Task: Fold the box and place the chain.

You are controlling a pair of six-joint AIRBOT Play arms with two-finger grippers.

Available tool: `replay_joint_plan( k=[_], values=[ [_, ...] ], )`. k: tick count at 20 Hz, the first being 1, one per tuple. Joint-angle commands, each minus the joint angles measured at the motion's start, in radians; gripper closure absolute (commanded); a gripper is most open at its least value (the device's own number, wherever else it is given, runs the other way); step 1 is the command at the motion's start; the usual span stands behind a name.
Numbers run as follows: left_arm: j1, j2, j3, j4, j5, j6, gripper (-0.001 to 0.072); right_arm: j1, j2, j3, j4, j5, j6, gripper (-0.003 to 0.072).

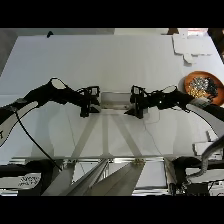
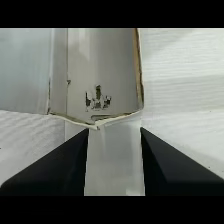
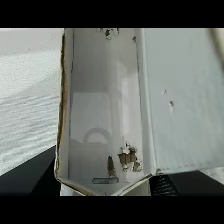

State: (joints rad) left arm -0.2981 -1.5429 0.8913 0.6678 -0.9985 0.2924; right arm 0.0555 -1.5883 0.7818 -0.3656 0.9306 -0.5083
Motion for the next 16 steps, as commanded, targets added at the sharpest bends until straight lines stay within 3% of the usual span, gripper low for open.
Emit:
replay_joint_plan(
  k=[1, 3, 5, 7, 16],
  values=[
    [0.0, -0.001, 0.0, -0.005, -0.004, 0.008, 0.0378, 0.0, 0.0, 0.001, 0.0, 0.001, 0.0, 0.0254],
    [0.0, -0.001, 0.0, -0.006, -0.005, 0.055, 0.0452, 0.0, 0.0, 0.0, 0.0, 0.001, 0.0, 0.0254],
    [0.0, 0.0, 0.0, -0.014, -0.01, 0.087, 0.0467, 0.0, 0.0, 0.0, 0.0, 0.001, 0.0, 0.0254],
    [0.0, -0.001, 0.0, -0.043, -0.011, 0.09, 0.0643, 0.0, 0.0, 0.001, 0.0, 0.001, 0.0, 0.0254],
    [-0.003, -0.006, 0.0, -0.096, -0.008, 0.105, 0.0645, 0.0, 0.0, 0.001, 0.0, 0.001, 0.0, 0.0254]
  ],
)
